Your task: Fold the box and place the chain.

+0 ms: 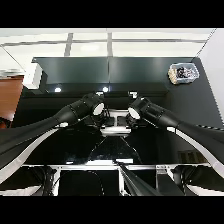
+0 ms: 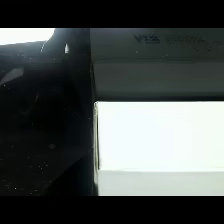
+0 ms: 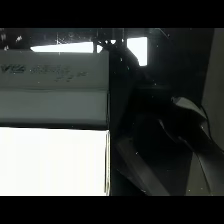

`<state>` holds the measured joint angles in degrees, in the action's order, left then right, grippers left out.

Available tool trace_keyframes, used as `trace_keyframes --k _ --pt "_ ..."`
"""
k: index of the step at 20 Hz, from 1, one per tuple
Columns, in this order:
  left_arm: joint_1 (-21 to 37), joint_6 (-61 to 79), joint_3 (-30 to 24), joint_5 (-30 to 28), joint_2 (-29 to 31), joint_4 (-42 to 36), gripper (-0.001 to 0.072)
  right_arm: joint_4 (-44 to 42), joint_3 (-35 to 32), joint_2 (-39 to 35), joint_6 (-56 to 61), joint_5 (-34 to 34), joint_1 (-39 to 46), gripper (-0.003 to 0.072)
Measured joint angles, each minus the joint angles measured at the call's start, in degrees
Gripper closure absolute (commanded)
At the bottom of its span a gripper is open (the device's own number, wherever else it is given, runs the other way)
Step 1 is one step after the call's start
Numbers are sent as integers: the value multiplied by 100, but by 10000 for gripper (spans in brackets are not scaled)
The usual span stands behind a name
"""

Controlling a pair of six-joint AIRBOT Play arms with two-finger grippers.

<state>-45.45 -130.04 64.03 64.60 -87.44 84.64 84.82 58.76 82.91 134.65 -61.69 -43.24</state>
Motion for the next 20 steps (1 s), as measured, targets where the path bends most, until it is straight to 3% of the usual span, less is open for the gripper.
trace_keyframes --k 1,2,3,6,9,13,15,17,20 --pt "0 0 0 2 0 2 681 -2 0 0 0 4 0 577" --pt "0 -2 0 2 0 0 681 -17 0 -2 0 2 7 351" --pt "0 -2 0 0 0 -2 681 -42 0 -24 0 0 7 317" --pt "0 -4 0 -4 0 -2 681 -39 57 -278 -223 -184 9 321" --pt "0 -2 0 -2 0 -4 681 195 184 -1016 -752 -476 101 321" --pt "0 -2 -2 -9 0 -4 681 1744 229 -1989 -1058 -861 717 317" --pt "0 -4 0 -9 0 -4 681 2448 157 -2146 -1113 -741 1349 -11" --pt "0 -4 -2 -9 0 -4 681 2706 28 -2087 -1137 -212 2168 -7" --pt "0 -4 0 -7 0 -7 681 2337 192 -1513 -1128 824 3440 -5"
